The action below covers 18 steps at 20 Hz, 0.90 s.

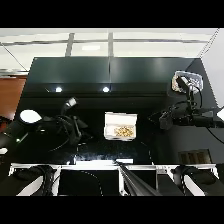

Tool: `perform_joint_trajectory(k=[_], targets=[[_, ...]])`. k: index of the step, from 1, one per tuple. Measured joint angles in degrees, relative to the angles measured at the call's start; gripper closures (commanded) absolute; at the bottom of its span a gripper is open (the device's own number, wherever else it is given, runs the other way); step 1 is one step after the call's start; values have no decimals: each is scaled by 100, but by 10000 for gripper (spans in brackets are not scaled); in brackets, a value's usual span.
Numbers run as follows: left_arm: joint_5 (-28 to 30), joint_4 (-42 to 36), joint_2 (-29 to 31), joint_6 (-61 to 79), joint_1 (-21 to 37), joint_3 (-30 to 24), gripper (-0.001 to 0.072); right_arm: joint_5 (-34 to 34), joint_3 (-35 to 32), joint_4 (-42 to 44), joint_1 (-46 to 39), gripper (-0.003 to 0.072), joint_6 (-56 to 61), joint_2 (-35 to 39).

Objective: Fold the box and place the chain.

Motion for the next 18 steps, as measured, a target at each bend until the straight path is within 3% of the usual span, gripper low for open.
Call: perform_joint_trajectory(k=[3, 6, 11, 18], targets=[[671, 59, -249, 1360, -691, 87, -6, 9, 0, 2, 0, 337, 20, 0], [988, -101, -669, 1969, -1005, 271, -6, 15, 0, 15, 0, 337, 35, 0], [1047, -310, -1335, 2367, -1167, 619, -2, 37, 0, 22, 0, 337, 48, 0], [905, -374, -1731, 2472, -1207, 815, 1, 55, 0, 24, 0, 337, 48, 0]])
